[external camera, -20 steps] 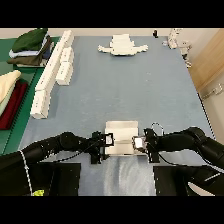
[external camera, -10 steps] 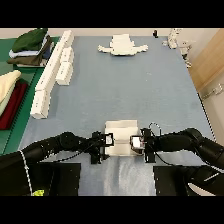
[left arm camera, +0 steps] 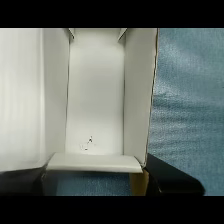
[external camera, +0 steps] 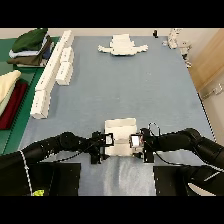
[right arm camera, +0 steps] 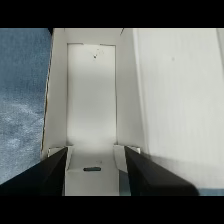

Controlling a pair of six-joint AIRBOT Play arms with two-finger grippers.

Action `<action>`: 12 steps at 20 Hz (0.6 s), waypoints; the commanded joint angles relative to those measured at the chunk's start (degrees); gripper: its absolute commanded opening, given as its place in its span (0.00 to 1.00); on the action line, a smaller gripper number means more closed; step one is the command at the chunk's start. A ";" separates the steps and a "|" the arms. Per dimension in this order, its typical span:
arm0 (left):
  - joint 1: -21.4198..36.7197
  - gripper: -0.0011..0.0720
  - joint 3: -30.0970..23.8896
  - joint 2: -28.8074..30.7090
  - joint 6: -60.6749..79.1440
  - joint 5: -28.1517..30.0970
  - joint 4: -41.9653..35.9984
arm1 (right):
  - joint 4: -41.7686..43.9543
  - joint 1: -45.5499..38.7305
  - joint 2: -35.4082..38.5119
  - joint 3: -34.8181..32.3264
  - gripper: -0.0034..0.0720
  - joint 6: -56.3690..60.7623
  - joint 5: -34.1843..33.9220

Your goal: Fold the box.

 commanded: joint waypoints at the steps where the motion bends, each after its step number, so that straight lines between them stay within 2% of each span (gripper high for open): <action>1: 0.00 0.63 0.02 -0.02 0.02 0.02 0.02 | -1.42 0.02 0.13 0.02 0.81 1.27 -1.05; 2: 0.00 0.63 0.02 -0.02 0.02 0.02 0.02 | -3.74 0.02 0.59 0.22 0.74 4.46 -1.92; 3: 0.00 0.63 0.02 -0.02 0.02 0.02 0.02 | -7.54 0.00 1.42 0.76 0.57 10.49 -3.61; 4: 0.00 0.63 0.02 -0.02 0.02 0.02 0.02 | -12.24 0.00 2.36 1.51 0.51 17.77 -5.51; 8: 0.00 0.63 0.02 -0.02 0.02 0.02 0.02 | -33.46 0.00 6.84 5.38 0.09 46.25 -16.44; 9: 0.00 0.63 0.02 -0.02 0.02 0.02 0.02 | -38.95 -0.28 7.91 6.05 0.06 52.19 -18.97; 12: 0.00 0.63 0.02 -0.02 0.02 0.02 0.02 | -55.04 -3.37 9.31 6.51 0.05 75.80 -23.96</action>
